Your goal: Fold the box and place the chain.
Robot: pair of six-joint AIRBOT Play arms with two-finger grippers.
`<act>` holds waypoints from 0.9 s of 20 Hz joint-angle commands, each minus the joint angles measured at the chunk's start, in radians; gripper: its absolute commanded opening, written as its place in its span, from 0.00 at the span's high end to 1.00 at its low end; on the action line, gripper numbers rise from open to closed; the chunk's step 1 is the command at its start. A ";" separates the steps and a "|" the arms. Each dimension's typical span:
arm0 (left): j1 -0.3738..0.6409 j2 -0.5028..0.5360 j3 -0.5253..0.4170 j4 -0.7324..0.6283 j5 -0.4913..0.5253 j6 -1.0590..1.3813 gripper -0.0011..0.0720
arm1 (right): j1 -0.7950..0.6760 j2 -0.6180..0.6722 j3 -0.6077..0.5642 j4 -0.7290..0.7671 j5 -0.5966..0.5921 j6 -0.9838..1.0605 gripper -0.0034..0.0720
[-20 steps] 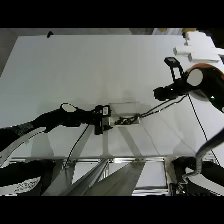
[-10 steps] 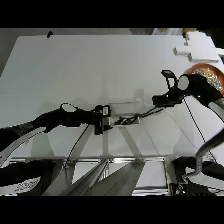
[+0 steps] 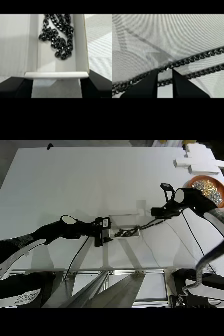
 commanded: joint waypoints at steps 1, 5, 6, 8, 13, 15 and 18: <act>0.000 0.001 0.000 0.000 0.000 0.000 0.86 | -0.001 -0.003 -0.001 0.001 -0.001 0.003 0.78; 0.000 0.001 0.000 0.000 0.000 0.000 0.86 | -0.001 -0.004 -0.001 0.001 0.008 0.003 0.83; 0.000 0.001 0.000 0.000 0.000 0.000 0.86 | -0.001 -0.004 -0.001 0.001 0.016 0.009 0.82; 0.000 0.001 0.000 0.000 0.000 0.000 0.86 | -0.001 -0.004 -0.001 0.001 0.034 0.018 0.64; 0.000 0.001 0.000 0.000 0.000 0.000 0.86 | -0.001 -0.011 -0.001 0.000 0.024 0.018 0.68; 0.000 0.001 0.000 0.000 0.000 0.000 0.86 | -0.001 -0.031 -0.001 0.001 0.011 0.019 0.72; 0.000 0.001 0.000 0.000 0.000 0.000 0.86 | -0.001 -0.034 -0.001 0.005 -0.017 0.021 0.79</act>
